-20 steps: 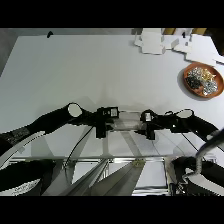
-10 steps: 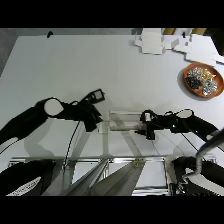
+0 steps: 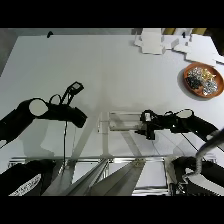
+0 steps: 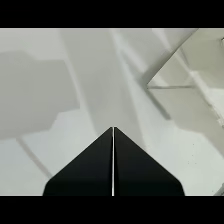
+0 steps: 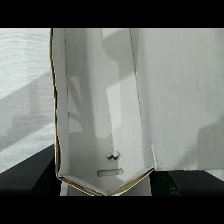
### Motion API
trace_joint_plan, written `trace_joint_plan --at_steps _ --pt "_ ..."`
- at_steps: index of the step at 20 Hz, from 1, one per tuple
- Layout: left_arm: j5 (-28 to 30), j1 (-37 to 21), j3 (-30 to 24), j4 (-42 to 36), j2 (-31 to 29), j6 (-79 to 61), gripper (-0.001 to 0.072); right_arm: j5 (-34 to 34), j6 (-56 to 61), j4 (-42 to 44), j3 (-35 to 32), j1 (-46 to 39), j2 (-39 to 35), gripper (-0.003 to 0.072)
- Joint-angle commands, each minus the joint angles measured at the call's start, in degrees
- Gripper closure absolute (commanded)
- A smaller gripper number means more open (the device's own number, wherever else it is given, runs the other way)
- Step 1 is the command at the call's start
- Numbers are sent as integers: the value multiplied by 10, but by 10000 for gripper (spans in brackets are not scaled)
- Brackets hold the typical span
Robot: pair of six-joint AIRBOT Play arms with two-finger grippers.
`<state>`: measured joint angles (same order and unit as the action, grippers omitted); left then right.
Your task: Fold the box and place the chain.
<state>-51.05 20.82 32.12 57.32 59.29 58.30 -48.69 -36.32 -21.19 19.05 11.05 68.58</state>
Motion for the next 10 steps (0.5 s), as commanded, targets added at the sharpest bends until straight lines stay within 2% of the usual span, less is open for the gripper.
trace_joint_plan --at_steps 1,3,7,10 --pt "7 -5 -37 -42 36 22 701 0 0 0 0 0 0 277" --pt "9 2 -37 -78 65 22 701 0 0 0 0 0 0 277" --pt "50 32 -37 -125 109 22 700 0 0 0 0 0 0 277" --pt "74 50 -37 -160 125 22 700 0 0 0 0 0 0 277"
